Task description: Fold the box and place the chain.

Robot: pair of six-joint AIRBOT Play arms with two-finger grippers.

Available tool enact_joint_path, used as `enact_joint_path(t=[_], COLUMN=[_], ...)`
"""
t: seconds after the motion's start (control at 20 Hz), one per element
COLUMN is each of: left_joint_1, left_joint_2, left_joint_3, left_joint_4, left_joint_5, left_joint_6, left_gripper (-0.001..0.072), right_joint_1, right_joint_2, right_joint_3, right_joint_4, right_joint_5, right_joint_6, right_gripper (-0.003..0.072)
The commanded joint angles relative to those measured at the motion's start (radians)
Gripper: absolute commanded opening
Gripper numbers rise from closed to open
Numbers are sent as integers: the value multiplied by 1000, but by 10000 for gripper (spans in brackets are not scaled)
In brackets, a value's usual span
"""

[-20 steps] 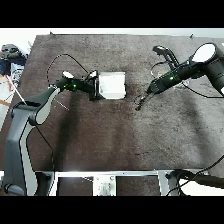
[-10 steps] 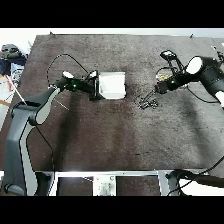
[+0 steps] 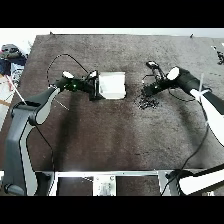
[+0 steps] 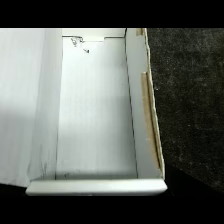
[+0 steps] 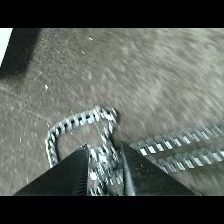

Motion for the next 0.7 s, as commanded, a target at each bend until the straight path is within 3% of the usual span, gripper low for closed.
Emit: enact_joint_path(t=[0.0,0.3,0.35,0.4,0.65], left_joint_1=[0,0,0,0,0], left_joint_2=[0,0,0,0,0], left_joint_3=[0,0,0,0,0], left_joint_4=[0,0,0,0,1], left_joint_5=[0,0,0,0,0], left_joint_6=[0,0,0,0,0], left_gripper=[469,469,469,469,469], right_joint_1=[13,13,16,25,71], right_joint_2=[-81,-123,-122,-122,-52], right_joint_3=[56,72,72,72,74], right_joint_4=[-10,-70,-57,-38,-10], right_joint_5=[12,66,65,68,74], right_joint_6=[-30,-31,-53,-87,-157], right_gripper=[227,223,113,51,14])
